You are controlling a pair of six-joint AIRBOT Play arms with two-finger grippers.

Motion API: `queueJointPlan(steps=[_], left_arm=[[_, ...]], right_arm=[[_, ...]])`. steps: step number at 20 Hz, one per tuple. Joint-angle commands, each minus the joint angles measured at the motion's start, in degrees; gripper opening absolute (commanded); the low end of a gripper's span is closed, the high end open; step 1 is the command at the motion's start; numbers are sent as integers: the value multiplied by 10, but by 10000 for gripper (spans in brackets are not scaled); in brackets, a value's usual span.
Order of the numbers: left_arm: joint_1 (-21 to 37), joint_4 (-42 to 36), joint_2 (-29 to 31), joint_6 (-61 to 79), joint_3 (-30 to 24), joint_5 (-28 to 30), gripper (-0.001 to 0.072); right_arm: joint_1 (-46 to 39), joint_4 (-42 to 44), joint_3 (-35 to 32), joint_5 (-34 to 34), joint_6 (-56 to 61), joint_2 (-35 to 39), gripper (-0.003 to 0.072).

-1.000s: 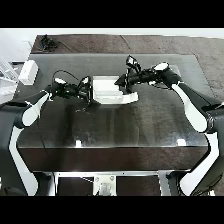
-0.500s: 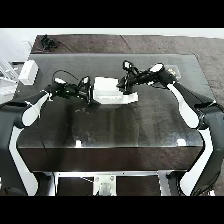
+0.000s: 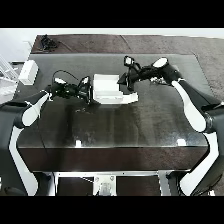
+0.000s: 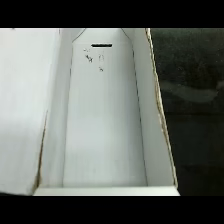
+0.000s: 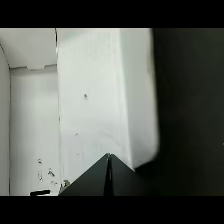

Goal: Fold the box and place the chain.

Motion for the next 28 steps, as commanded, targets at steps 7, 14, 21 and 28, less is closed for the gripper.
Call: queueJointPlan(steps=[7, 14, 21, 28], left_arm=[[0, 0, 0, 0, 0, 0, 355], [0, 0, 0, 0, 0, 1, 355], [0, 0, 0, 0, 0, 2, 355], [0, 0, 0, 0, 0, 2, 355]], right_arm=[[-38, -24, -137, -24, 7, 117, 10], [-50, -23, -214, -25, -60, 102, 659], [-10, -21, -214, -33, -78, 74, 657], [6, -17, -213, -82, -91, 71, 357]])
